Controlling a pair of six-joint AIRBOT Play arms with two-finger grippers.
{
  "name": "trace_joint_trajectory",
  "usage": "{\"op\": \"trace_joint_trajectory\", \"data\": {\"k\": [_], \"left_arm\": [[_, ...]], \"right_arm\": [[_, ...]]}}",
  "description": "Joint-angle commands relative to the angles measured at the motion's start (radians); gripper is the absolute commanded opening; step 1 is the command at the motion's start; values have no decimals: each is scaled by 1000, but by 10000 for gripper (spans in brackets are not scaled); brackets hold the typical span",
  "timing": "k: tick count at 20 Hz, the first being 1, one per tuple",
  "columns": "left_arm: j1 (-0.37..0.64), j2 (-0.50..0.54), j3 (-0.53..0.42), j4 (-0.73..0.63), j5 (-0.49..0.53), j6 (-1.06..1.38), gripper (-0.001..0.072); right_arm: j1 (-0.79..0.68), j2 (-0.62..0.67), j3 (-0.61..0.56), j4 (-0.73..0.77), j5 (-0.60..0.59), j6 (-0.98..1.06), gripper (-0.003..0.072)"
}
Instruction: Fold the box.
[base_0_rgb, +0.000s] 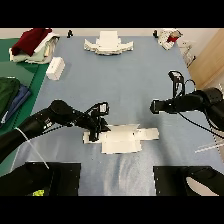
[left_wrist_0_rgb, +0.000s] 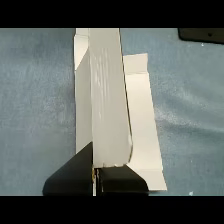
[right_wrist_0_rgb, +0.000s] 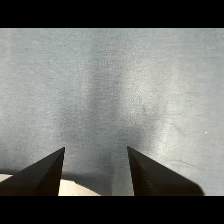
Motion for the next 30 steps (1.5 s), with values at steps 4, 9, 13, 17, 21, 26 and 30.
{"op": "trace_joint_trajectory", "data": {"k": [4, 9, 13, 17, 21, 26, 30], "left_arm": [[47, -20, 38, -36, -92, 28, 11], [78, -28, 38, -35, -84, 6, 12], [77, -43, 38, -31, -84, 3, 12], [76, -79, 37, -23, -86, 3, 12], [76, -89, 36, -23, -90, 7, 11], [70, -58, 35, -24, -57, 51, 6], [23, 70, -12, -24, 65, 95, 6]], "right_arm": [[0, 0, 0, -2, 0, 8, 609], [0, -1, 0, -2, 0, 8, 609], [0, -1, 0, -2, 5, 8, 608], [0, 0, 0, -2, 7, 8, 608], [0, -1, 0, -2, 7, 8, 608], [0, 0, 0, -2, 7, 8, 608], [0, -1, 0, -2, 8, 8, 608]]}}
